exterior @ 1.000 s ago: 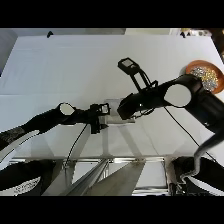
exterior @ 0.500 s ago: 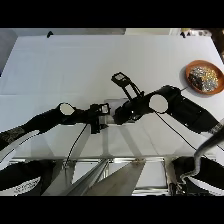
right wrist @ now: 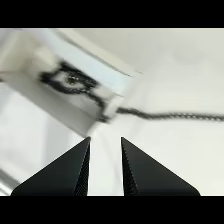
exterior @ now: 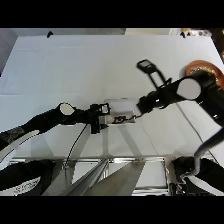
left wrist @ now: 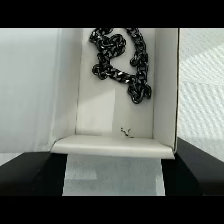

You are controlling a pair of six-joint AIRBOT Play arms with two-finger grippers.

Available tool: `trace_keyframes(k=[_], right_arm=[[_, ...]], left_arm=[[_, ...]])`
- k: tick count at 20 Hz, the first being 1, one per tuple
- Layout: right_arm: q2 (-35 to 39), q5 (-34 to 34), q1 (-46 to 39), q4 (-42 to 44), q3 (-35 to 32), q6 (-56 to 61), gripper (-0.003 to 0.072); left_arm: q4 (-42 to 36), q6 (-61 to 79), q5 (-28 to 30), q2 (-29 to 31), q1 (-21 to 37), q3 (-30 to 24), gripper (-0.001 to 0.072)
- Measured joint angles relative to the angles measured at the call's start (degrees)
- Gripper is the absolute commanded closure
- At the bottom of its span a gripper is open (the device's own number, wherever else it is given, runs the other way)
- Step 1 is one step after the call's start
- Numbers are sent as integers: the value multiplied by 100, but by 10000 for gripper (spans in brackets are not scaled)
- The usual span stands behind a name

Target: Fold the box and place the chain.

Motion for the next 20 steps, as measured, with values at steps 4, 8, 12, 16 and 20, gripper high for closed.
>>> trace_keyframes(k=[4, 8, 12, 16, 20], right_arm=[[-264, 111, -802, -588, -90, 350, 229], [-885, -184, -1137, -802, -140, 1091, 244], [-1683, -407, -1233, -890, -153, 1873, 292], [-2140, -595, -1261, -931, -153, 2310, 355], [-2280, -835, -1268, -949, -151, 2479, 370]], left_arm=[[0, 0, 0, 0, 0, 0, 699], [0, 2, 0, 0, 0, 0, 699], [-2, 0, 2, 0, 0, 0, 699], [-2, 2, 0, 0, 0, 0, 699], [0, 0, 0, 0, 0, 0, 699]])
